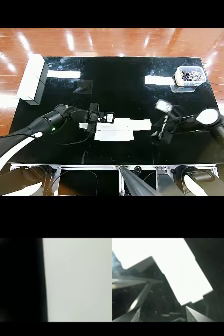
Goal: Fold the box and place the chain.
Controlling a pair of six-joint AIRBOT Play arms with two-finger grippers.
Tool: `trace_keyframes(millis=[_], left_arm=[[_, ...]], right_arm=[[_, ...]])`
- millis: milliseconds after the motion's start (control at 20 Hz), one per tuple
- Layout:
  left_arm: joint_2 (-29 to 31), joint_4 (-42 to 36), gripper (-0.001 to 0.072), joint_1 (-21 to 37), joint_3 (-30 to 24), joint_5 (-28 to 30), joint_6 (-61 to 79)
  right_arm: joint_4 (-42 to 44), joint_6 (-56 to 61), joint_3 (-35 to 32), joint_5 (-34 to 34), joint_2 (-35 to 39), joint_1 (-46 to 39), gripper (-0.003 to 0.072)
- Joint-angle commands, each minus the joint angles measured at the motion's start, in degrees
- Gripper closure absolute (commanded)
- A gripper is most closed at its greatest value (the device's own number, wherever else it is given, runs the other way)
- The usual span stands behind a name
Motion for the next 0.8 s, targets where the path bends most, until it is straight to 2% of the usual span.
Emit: trace_keyframes(millis=[0,100,250,500,750], left_arm=[[-0.02,0.11,0.069,0.02,0.0,0.9,-0.02],[-0.02,0.09,0.069,0.02,0.0,0.94,-0.02],[0.0,-0.04,0.069,0.02,0.0,1.11,-0.02],[0.0,-2.91,0.069,0.02,0.0,1.14,-0.02],[0.0,-2.89,0.069,0.02,0.0,1.14,-0.02]], right_arm=[[-0.15,-9.35,-2.34,-10.69,-0.52,9.44,-0.0023],[0.57,-14.67,-4.66,-17.22,-1.42,12.37,-0.0022],[5.11,-20.33,-6.54,-21.92,-2.6,15.02,-0.0022],[11.63,-31.23,-6.6,-23.93,-4.96,18.64,-0.0022],[13.11,-31.87,-6.62,-26.43,-8.31,24.26,-0.0022]])
